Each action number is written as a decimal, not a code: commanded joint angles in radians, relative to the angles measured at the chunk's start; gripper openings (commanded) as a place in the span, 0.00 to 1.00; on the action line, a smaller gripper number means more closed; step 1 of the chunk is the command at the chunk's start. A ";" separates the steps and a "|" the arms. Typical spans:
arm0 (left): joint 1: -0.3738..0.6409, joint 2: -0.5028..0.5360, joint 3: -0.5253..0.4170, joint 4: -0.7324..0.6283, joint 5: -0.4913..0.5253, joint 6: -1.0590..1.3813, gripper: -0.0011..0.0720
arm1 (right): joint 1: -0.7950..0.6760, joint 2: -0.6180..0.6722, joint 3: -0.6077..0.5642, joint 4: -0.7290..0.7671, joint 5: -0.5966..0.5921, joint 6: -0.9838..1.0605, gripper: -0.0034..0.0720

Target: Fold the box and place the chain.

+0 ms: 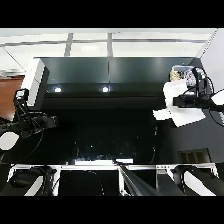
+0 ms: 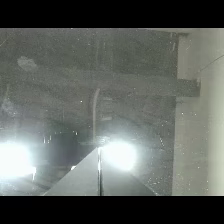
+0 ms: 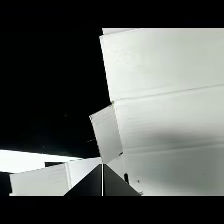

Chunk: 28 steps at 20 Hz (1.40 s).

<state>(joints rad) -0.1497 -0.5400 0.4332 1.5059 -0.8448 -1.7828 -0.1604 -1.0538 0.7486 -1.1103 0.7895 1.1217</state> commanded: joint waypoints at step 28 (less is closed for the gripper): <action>0.001 0.001 0.000 0.000 0.000 0.000 0.05 | -0.579 -0.777 0.758 0.085 0.462 -0.393 0.40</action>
<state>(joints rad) -0.1497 -0.5400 0.4332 1.5059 -0.8448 -1.7828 -0.7643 -1.8015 1.4937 -0.9836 1.2415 0.7807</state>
